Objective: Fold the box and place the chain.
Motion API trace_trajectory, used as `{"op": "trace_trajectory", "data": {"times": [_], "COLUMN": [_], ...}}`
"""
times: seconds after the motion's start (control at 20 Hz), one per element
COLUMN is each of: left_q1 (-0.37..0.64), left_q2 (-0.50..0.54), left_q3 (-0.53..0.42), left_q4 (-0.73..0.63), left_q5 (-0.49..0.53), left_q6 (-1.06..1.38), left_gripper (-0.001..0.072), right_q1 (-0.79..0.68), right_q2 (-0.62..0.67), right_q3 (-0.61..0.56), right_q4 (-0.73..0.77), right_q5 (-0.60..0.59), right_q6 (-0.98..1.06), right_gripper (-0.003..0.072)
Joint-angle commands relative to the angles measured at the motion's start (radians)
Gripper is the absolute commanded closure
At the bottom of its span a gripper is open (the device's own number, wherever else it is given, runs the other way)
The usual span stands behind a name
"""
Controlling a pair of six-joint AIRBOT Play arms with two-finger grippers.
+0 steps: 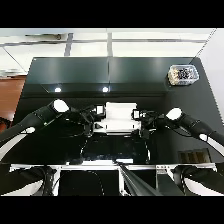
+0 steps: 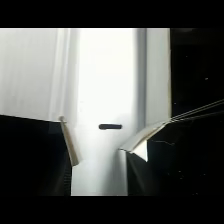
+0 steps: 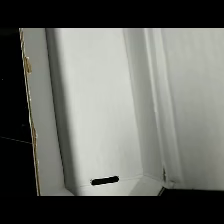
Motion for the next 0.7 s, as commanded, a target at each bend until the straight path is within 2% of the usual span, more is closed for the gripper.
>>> {"op": "trace_trajectory", "data": {"times": [0.0,0.1,0.4,0.65], "left_q1": [-0.005,-0.021,-0.074,-0.076], "left_q2": [-0.001,-0.001,-0.004,-0.032], "left_q3": [0.003,0.003,0.003,0.003], "left_q4": [-0.006,-0.01,-0.14,-0.189], "left_q5": [-0.039,-0.004,0.081,0.091], "left_q6": [-0.002,-0.002,-0.002,-0.001], "left_gripper": [0.0484,0.049,0.049,0.049], "right_q1": [0.0,0.0,0.0,0.0], "right_q2": [0.0,0.0,0.0,0.0], "right_q3": [0.0,0.0,0.0,0.0], "right_q4": [0.0,0.0,0.0,0.0], "right_q5": [0.0,0.0,0.0,0.0], "right_q6": [0.0,0.0,0.0,0.0], "right_gripper": [0.0582,0.0582,0.0582,0.0582]}}
